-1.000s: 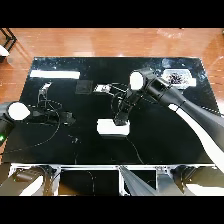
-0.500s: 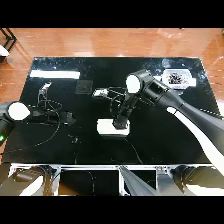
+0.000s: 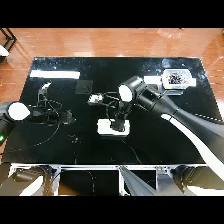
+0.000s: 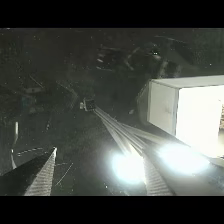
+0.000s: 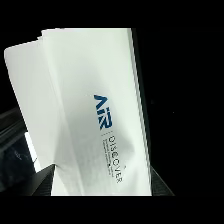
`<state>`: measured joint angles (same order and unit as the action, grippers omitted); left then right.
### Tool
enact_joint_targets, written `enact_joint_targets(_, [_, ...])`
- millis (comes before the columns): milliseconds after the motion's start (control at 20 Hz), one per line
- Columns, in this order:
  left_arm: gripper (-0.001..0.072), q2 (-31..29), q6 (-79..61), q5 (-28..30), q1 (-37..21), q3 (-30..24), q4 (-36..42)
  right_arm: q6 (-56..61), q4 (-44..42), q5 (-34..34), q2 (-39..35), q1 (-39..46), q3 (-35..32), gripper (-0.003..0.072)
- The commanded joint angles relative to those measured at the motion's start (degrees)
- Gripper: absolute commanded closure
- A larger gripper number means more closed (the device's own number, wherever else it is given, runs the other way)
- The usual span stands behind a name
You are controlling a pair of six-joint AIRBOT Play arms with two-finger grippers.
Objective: Fold the box and place the chain.
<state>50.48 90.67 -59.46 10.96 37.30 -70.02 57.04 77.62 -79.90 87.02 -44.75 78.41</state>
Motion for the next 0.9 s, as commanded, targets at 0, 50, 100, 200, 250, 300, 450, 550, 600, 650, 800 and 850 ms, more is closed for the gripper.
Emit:
enact_joint_targets(0, [0.0072,-0.04,-0.04,0.37,-0.07,-0.02,-0.02,1.55,1.95,1.03,0.04,-0.66,-1.33,-0.0014])
enact_joint_targets(50, [0.0072,-0.04,-0.04,0.39,-0.07,-0.02,-0.02,1.9,2.62,1.07,0.04,-0.66,-1.42,-0.0015])
enact_joint_targets(100, [0.0072,-0.04,-0.04,0.39,-0.07,-0.02,-0.02,1.92,3.06,1.18,0.04,-0.66,-1.42,-0.0015])
enact_joint_targets(200, [0.0072,-0.04,-0.04,0.42,-0.07,-0.02,-0.02,2.03,3.17,1.75,0.04,-0.68,-1.42,-0.0014])
enact_joint_targets(250, [0.0072,-0.04,-0.04,0.42,-0.07,-0.02,-0.02,2.14,3.23,1.95,0.04,-0.76,-1.42,-0.0014])
enact_joint_targets(300, [0.0072,-0.04,-0.04,0.46,-0.07,-0.02,-0.02,2.12,3.23,2.01,0.04,-0.96,-1.42,0.0033])
enact_joint_targets(450, [0.0072,-0.04,-0.04,0.52,-0.07,-0.02,-0.02,2.08,3.1,1.92,0.02,-1.44,-1.42,0.0278])
enact_joint_targets(550, [0.0072,-0.04,-0.04,0.52,-0.07,-0.02,-0.02,2.08,2.99,1.7,0.02,-1.46,-1.42,0.0352])
enact_joint_targets(600, [0.0072,-0.04,-0.04,0.5,-0.07,-0.02,-0.02,2.1,2.99,1.46,0.02,-1.46,-1.42,0.0351])
enact_joint_targets(650, [0.0072,-0.04,-0.04,0.52,-0.07,-0.02,-0.02,2.1,2.97,1.27,0.0,-1.46,-1.42,0.0352])
enact_joint_targets(800, [0.0072,-0.04,-0.04,0.5,-0.07,-0.02,-0.02,2.12,2.4,1.05,-0.37,-1.44,-1.42,0.0352])
enact_joint_targets(850, [0.0072,-0.04,-0.04,0.5,-0.07,-0.02,-0.02,2.12,2.38,1.11,-0.68,-1.44,-1.42,0.0352])
